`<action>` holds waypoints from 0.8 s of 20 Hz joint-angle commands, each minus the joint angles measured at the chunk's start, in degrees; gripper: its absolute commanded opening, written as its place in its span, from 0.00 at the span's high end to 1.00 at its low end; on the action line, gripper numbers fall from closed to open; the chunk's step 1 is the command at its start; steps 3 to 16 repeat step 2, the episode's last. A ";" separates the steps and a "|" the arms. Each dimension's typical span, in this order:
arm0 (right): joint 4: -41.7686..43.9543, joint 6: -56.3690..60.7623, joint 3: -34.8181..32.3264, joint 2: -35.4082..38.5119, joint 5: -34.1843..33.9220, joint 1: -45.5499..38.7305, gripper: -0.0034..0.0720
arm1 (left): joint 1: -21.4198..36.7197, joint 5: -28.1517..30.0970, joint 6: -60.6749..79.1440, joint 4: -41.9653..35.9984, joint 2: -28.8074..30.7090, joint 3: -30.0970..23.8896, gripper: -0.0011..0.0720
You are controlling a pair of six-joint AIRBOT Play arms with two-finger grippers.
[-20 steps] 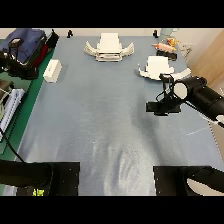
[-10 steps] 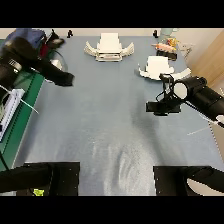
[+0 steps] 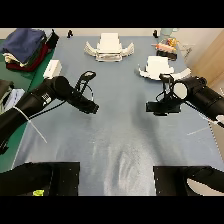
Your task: Fold the box.
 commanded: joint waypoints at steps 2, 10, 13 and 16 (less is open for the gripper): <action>0.00 0.00 0.07 -0.02 0.00 0.04 0.95 | -1.09 0.20 -0.44 -0.28 0.26 -1.36 0.97; 0.00 0.00 0.07 -0.02 0.00 0.04 0.95 | -1.09 0.20 -0.44 -0.28 0.26 -1.36 0.97; 0.00 0.00 0.07 -0.02 0.00 0.04 0.95 | -1.09 0.20 -0.44 -0.28 0.26 -1.36 0.97; 0.00 0.00 0.07 -0.02 0.00 0.04 0.95 | -1.09 0.20 -0.44 -0.28 0.26 -1.36 0.97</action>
